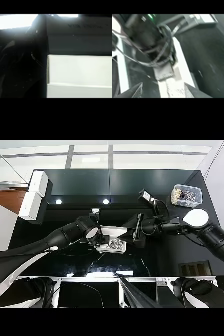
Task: Fold the box and place the chain.
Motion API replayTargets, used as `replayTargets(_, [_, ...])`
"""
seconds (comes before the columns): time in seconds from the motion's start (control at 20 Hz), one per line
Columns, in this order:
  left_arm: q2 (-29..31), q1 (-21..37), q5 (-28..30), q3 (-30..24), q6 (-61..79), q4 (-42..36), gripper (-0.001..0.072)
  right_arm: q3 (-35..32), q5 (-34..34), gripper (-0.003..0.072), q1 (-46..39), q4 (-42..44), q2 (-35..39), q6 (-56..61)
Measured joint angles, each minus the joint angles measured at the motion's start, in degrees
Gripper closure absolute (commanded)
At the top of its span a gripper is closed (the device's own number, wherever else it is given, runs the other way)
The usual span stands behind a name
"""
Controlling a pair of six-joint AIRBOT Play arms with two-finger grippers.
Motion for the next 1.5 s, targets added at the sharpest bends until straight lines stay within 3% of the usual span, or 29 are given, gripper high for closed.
replayTargets(0.25, [-0.02,0.0,-0.15,0.0,0.0,0.0,0.0683,-1.07,1.79,0.0092,-8.31,-12.59,0.94,1.92])
replayTargets(0.4, [-0.02,0.0,-0.28,0.0,0.0,-0.02,0.0683,-6.45,-0.31,0.0091,-10.93,-17.55,1.11,-0.2])
replayTargets(0.65, [0.0,0.0,-0.33,0.0,0.0,-0.02,0.0683,-16.44,-11.96,0.0068,-5.64,-13.11,1.18,-16.65])
replayTargets(0.95, [0.0,0.0,-0.33,0.0,0.0,0.0,0.0683,-20.2,-25.86,0.0065,1.33,-6.71,-1.55,-27.78])
replayTargets(1.5, [-0.02,0.0,-0.35,0.0,0.0,0.0,0.0683,-19.34,-29.66,0.0074,4.85,0.79,-8.28,-36.96])
